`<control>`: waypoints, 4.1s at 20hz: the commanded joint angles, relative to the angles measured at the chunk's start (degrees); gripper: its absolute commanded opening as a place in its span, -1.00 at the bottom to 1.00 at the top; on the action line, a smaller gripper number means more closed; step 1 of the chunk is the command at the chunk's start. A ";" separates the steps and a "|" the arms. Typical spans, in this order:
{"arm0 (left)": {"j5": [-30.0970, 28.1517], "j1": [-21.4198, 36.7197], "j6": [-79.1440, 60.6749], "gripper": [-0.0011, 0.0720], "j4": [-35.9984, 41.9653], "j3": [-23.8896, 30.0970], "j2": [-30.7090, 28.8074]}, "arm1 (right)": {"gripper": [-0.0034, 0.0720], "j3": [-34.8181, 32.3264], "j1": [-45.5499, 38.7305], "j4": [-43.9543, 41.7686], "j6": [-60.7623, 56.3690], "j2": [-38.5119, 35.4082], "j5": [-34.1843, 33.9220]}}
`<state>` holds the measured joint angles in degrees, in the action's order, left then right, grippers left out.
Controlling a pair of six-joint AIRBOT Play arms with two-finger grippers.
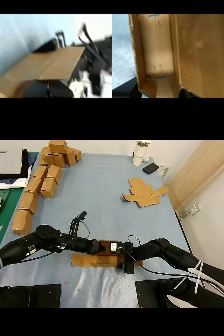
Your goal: Fold the box.
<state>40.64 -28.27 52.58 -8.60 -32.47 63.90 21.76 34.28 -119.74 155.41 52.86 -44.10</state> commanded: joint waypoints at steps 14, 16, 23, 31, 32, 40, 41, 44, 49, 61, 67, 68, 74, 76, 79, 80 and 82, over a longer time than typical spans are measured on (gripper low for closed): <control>-6.60 -0.11 4.37 -0.95 -6.69 -1.53 8.96 | 0.52 -0.04 0.04 -0.02 0.00 -0.02 0.04; -6.45 -0.07 5.09 -0.95 -6.86 -1.53 8.94 | 0.52 -0.04 0.04 -0.02 0.00 -0.02 0.04; 10.62 12.26 -11.32 -0.95 -7.76 -2.27 -2.84 | 0.52 -0.04 0.04 0.00 0.00 -0.02 0.02; 26.88 22.49 -41.16 -0.93 -19.76 -1.97 -14.99 | 0.52 -0.04 0.02 0.04 0.00 -0.09 0.00; 25.97 20.28 -43.25 -0.93 -21.75 -1.99 -15.10 | 0.52 -0.04 0.02 0.22 0.00 -0.09 0.00; 4.20 13.75 -57.86 0.93 -16.74 11.15 -14.47 | 0.52 -0.04 0.02 0.42 0.00 -0.09 0.02; 4.26 12.15 -63.17 0.93 -16.74 11.67 -14.45 | 0.52 -0.04 0.02 0.42 0.00 -0.09 0.02; 2.36 7.80 -67.80 0.92 -15.58 11.61 -12.59 | 0.52 -0.04 0.02 0.42 0.00 -0.09 0.02; 0.79 4.70 -70.14 0.92 -15.15 10.14 -5.38 | 0.52 -0.04 0.02 0.42 0.00 -0.07 0.02; 0.61 3.23 -70.20 0.92 -13.66 9.90 -4.24 | 0.52 -0.04 0.02 0.42 0.00 -0.07 0.04; -0.52 2.49 -70.36 0.74 -12.57 9.81 -3.96 | 0.52 -0.04 0.02 0.42 0.00 -0.07 0.02; -0.55 2.08 -71.28 0.33 -11.85 9.66 -3.52 | 0.52 -0.04 0.02 0.42 0.00 -0.07 0.04; -3.96 0.63 -73.79 -0.34 -10.71 9.31 -2.05 | 0.52 -0.04 0.02 0.42 0.00 -0.09 0.02; -4.68 0.39 -73.94 -0.34 -10.71 9.31 -1.99 | 0.52 -0.04 0.02 0.42 0.00 -0.07 0.02; -4.61 0.39 -74.69 -0.69 -10.67 9.31 -1.99 | 0.52 -0.04 0.02 0.42 0.00 -0.07 0.04; -4.59 0.37 -74.69 -0.69 -10.64 9.31 -1.99 | 0.52 -0.04 0.02 0.42 0.00 -0.07 0.02; -4.46 0.37 -74.69 -0.69 -10.49 9.31 -1.99 | 0.52 -0.04 0.02 0.42 0.00 -0.07 0.02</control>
<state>36.29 -27.86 -21.85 -19.27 -23.09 61.89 21.74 34.28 -119.31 155.44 52.82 -44.07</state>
